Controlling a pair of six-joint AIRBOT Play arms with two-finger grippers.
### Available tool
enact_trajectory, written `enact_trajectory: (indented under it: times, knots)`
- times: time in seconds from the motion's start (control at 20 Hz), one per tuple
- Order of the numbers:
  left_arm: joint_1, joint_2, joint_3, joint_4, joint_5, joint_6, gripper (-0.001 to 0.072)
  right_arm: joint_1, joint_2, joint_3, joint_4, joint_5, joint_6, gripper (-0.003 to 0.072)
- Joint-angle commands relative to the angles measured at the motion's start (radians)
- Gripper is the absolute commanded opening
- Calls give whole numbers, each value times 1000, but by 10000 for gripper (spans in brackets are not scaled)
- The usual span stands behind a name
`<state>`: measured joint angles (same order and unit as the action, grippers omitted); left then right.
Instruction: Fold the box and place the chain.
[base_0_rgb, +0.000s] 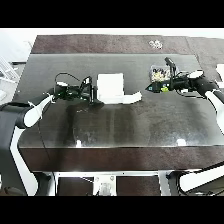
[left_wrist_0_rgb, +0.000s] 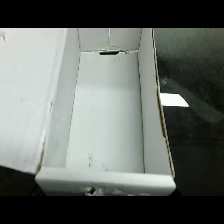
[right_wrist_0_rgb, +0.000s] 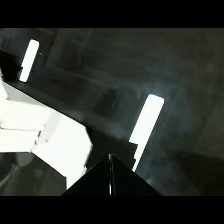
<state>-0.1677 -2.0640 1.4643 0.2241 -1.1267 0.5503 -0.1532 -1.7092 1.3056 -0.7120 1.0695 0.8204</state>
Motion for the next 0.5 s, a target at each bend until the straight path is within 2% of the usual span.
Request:
enact_trajectory:
  times: [0.0,0.3,0.45]
  knots:
    - [0,0,0,0,0,0,471,10,-57,1,-76,39,161,5]
    - [0,0,0,0,0,0,471,126,-89,2,-68,29,172,5]
    - [0,0,0,0,0,0,471,193,-89,4,-6,0,171,5]
